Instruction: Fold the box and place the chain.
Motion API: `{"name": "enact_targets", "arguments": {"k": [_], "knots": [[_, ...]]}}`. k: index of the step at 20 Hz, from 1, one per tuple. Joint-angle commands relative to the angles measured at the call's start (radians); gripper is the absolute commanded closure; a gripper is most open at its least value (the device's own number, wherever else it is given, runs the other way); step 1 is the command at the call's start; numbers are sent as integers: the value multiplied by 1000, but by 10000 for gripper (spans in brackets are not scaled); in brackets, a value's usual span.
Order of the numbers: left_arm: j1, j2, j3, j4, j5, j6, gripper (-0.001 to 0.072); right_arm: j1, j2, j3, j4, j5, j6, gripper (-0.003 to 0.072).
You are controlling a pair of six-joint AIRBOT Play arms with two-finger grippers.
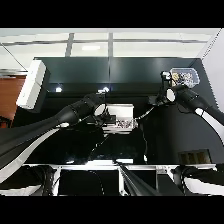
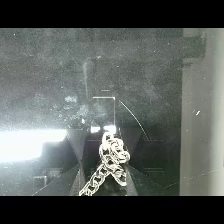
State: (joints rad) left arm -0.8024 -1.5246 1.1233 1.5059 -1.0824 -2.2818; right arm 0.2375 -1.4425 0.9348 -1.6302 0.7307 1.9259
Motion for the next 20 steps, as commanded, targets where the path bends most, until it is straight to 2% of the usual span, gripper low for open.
{"name": "enact_targets", "arguments": {"k": [1, 6, 7, 8, 16, 20], "knots": [[1, 0, 1, 0, 0, 0, 678, -1, 0, 1, -5, 1, 0, 377], [1, 0, 1, 0, 0, 0, 678, -1, 0, 1, -5, 8, 0, 386], [1, 0, 1, 0, 0, 0, 678, -1, 0, 1, -5, 10, 0, 445], [1, 0, 1, 0, 0, 0, 678, -1, 0, 1, -5, 17, 0, 675], [1, 0, 1, 0, 0, 0, 678, 0, 6, 2, -3, 38, 0, 670], [1, 0, 1, 0, 0, 0, 678, 0, 82, 2, 11, 90, -44, 670]]}}
